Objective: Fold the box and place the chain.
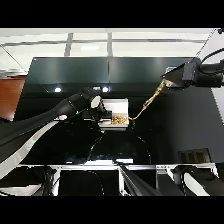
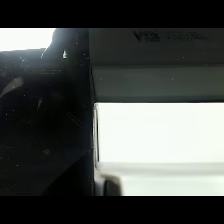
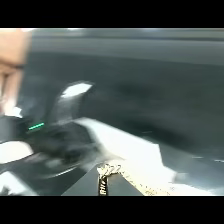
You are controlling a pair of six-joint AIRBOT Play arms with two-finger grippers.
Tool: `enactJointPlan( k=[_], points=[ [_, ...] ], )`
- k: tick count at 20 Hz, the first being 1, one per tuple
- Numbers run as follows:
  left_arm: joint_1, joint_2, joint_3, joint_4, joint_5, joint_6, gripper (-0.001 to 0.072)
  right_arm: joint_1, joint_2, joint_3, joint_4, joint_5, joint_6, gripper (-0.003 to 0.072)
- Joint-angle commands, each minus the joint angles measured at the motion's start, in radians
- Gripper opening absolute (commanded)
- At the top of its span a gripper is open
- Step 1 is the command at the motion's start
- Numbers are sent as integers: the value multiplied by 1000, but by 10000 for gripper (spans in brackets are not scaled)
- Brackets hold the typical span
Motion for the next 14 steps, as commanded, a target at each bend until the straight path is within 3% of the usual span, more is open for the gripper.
enactJointPlan(
  k=[1,5,9,12,14],
  points=[
    [1,0,0,0,0,0,28,103,32,0,122,9,-19,14],
    [1,0,0,1,0,1,28,171,32,11,208,-67,-39,14],
    [1,0,0,1,0,1,28,171,32,133,287,-145,-85,14],
    [1,0,0,1,0,0,28,171,32,198,293,-166,-85,14],
    [1,0,0,1,0,1,28,198,20,196,216,-160,-74,14]
  ],
)
